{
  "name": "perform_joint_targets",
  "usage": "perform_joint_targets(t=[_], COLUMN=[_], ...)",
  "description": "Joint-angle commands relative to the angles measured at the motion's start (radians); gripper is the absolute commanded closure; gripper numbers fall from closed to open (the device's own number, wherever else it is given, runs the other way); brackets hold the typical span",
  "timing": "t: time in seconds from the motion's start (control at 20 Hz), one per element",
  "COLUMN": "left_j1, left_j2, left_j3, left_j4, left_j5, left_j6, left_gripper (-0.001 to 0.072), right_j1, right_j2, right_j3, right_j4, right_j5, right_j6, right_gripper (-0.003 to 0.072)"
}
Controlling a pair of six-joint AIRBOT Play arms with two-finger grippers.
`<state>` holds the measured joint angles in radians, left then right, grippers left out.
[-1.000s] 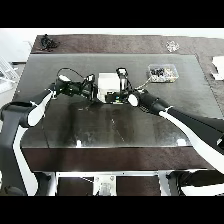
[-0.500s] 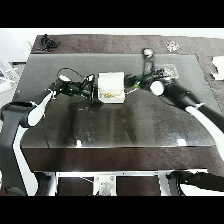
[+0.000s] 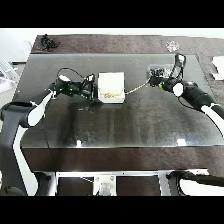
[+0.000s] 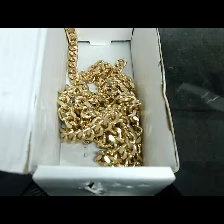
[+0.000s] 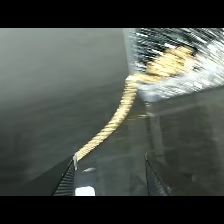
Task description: Fold the box and place the chain.
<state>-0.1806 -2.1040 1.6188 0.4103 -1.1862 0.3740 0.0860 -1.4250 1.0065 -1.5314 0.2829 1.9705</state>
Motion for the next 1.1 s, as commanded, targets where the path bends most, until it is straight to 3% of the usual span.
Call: perform_joint_targets(t=[0.0, 0.35, 0.55, 0.7, 0.8, 0.85, 1.05], left_j1=[0.000, 0.000, 0.000, 0.000, 0.000, 0.000, 0.000], left_j2=[0.001, 0.001, 0.001, 0.001, 0.001, 0.001, 0.001], left_j3=[0.001, 0.001, 0.001, 0.001, 0.001, 0.001, 0.001], left_j4=[0.000, 0.000, 0.000, 0.000, 0.000, 0.000, 0.000], left_j5=[0.000, 0.000, 0.000, 0.000, 0.000, 0.000, 0.000], left_j6=[0.000, 0.000, 0.000, 0.000, 0.000, 0.000, 0.000], left_gripper=[0.0070, 0.0070, 0.0070, 0.0070, 0.0070, 0.0070, 0.0070], right_j1=[-0.033, -0.002, 0.006, 0.009, 0.012, 0.015, 0.026], right_j2=[-0.108, -0.306, -0.381, -0.391, -0.394, -0.394, -0.354], right_j3=[-0.008, 0.172, 0.257, 0.270, 0.270, 0.270, 0.271], right_j4=[0.043, 0.084, 0.084, 0.083, 0.083, 0.084, 0.085], right_j5=[-0.121, -0.123, -0.126, -0.144, -0.171, -0.186, -0.183], right_j6=[0.049, 0.050, 0.049, 0.021, -0.006, -0.011, 0.012], right_gripper=[0.0176, 0.0178, 0.0330, 0.0373, 0.0527, 0.0671, 0.0682])
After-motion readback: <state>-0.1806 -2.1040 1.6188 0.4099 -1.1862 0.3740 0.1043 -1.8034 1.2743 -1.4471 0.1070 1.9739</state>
